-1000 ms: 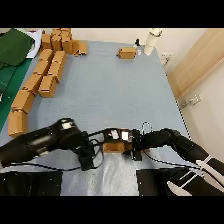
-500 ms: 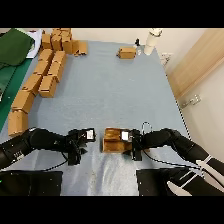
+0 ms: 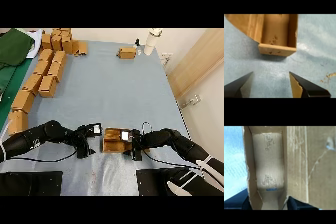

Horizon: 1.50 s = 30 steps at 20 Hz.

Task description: Fold the box.

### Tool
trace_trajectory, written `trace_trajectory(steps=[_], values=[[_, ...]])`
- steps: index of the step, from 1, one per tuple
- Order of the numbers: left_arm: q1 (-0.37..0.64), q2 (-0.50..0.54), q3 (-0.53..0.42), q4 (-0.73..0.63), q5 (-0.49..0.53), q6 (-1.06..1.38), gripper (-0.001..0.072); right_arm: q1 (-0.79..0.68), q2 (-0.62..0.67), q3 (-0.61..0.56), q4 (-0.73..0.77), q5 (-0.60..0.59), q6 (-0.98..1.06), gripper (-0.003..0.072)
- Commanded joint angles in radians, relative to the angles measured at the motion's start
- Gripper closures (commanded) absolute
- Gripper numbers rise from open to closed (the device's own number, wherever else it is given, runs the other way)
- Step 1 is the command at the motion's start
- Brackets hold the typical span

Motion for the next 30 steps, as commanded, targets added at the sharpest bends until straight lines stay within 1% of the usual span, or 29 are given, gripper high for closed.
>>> trace_trajectory(steps=[1, 3, 7, 9, 13, 18, 20, 26, 30], values=[[0.033, -0.017, 0.016, -0.039, -0.096, 0.031, 0.0008, 0.001, 0.0, 0.0, 0.0, 0.0, 0.0, 0.019], [0.033, -0.019, 0.016, -0.05, -0.099, 0.032, 0.0008, 0.001, 0.0, 0.0, 0.0, 0.0, 0.0, 0.019], [0.014, -0.021, 0.016, -0.053, 0.013, 0.04, 0.0008, 0.001, 0.0, 0.0, 0.0, 0.0, 0.0, 0.019], [-0.013, -0.031, 0.02, -0.054, 0.048, 0.04, 0.0008, 0.001, 0.0, 0.0, 0.0, 0.0, 0.0, 0.019], [-0.063, -0.095, 0.047, -0.079, 0.038, 0.04, 0.0008, 0.001, 0.0, 0.0, 0.0, 0.0, 0.0, 0.019], [-0.063, -0.145, 0.091, -0.079, -0.012, 0.04, 0.0008, 0.001, 0.0, 0.0, 0.0, 0.0, 0.0, 0.019], [-0.063, -0.166, 0.106, -0.079, -0.015, 0.04, 0.0008, 0.001, 0.0, 0.0, 0.0, 0.0, 0.0, 0.0191], [-0.069, -0.177, 0.116, -0.079, -0.032, 0.044, 0.0008, 0.001, 0.0, 0.0, 0.0, 0.0, 0.0, 0.019], [-0.083, -0.179, 0.117, -0.082, -0.017, 0.044, 0.0007, 0.001, 0.0, 0.0, 0.0, 0.0, 0.0, 0.019]])
